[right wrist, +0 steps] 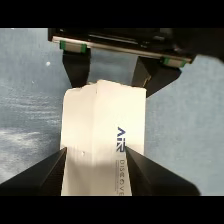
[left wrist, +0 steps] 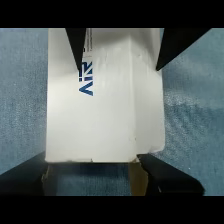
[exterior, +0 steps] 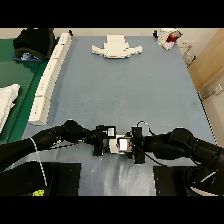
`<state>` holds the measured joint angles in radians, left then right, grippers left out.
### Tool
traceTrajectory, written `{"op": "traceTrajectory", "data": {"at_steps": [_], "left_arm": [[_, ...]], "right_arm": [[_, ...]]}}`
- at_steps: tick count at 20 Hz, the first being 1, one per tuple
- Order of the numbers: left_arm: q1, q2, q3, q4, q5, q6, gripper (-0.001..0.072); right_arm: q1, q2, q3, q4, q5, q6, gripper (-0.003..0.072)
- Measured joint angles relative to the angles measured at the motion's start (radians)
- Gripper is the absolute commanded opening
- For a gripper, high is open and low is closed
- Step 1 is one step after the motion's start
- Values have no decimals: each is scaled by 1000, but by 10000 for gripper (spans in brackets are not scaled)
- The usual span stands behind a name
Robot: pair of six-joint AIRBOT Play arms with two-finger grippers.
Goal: Fold the box.
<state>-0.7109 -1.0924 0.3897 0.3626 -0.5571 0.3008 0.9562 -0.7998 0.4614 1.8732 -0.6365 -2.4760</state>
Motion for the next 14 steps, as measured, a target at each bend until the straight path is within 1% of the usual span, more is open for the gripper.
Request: {"op": "traceTrajectory", "data": {"at_steps": [3,4,5,6,7,14], "left_arm": [[0,0,0,0,0,0,468],[0,0,0,0,0,0,468],[0,0,0,0,0,0,468],[0,0,0,0,0,0,468],[0,0,0,0,0,0,468],[0,0,0,0,1,0,468]], "right_arm": [[38,-3,0,-72,24,58,555],[46,-4,0,-93,29,78,500],[53,-5,0,-110,34,95,494],[57,-6,0,-123,37,106,425],[60,-6,0,-138,41,116,408],[67,6,0,-172,35,143,407]]}}
